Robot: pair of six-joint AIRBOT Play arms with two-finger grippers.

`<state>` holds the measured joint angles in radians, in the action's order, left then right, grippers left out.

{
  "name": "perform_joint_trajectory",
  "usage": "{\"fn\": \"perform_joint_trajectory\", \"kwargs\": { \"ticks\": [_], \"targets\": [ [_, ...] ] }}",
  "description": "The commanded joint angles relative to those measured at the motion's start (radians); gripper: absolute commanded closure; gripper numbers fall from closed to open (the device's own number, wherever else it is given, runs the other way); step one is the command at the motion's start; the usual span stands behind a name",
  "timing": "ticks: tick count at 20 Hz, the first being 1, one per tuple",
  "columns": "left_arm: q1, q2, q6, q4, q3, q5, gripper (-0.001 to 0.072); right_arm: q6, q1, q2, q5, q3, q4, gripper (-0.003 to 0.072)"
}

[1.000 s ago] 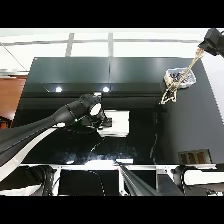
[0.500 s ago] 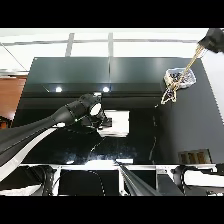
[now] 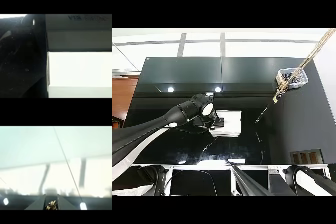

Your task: Fold the box and place the chain.

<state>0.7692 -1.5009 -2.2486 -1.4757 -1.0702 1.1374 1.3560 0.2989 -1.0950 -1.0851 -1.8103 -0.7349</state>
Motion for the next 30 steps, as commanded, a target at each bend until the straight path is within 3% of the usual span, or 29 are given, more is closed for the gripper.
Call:
{"fn": "perform_joint_trajectory", "kwargs": {
  "ticks": [1,5,7,12,17,21,23,26,30],
  "targets": [
    [0.000,0.000,0.000,0.000,0.000,0.000,0.0677,-0.021,-0.001,0.050,0.043,-0.079,0.085,0.0677],
    [0.000,0.000,0.000,0.000,0.000,0.000,0.0677,-0.021,0.000,0.050,0.075,-0.251,0.103,0.0677],
    [0.000,0.000,0.000,0.000,0.000,0.000,0.0677,-0.020,0.000,0.053,0.056,-0.280,0.130,0.0677],
    [0.000,0.000,0.000,0.000,0.000,0.000,0.0677,-0.014,-0.005,0.065,-0.208,-0.228,0.142,0.0676],
    [0.000,0.000,0.000,0.000,0.000,-0.002,0.0677,-0.042,-0.180,0.080,-0.364,0.035,0.132,0.0676],
    [0.000,0.000,0.000,0.000,0.000,-0.002,0.0677,-0.048,-0.393,0.079,-0.350,0.319,0.117,0.0676],
    [0.000,0.000,0.000,0.000,0.000,-0.002,0.0677,-0.026,-0.462,0.079,-0.333,0.460,0.018,0.0676],
    [0.000,0.000,0.000,0.000,0.000,-0.002,0.0677,-0.018,-0.488,0.079,-0.290,0.632,0.005,0.0676],
    [0.000,0.000,0.000,0.000,0.000,-0.002,0.0677,-0.018,-0.488,0.078,-0.259,0.753,0.033,0.0676]
  ]
}}
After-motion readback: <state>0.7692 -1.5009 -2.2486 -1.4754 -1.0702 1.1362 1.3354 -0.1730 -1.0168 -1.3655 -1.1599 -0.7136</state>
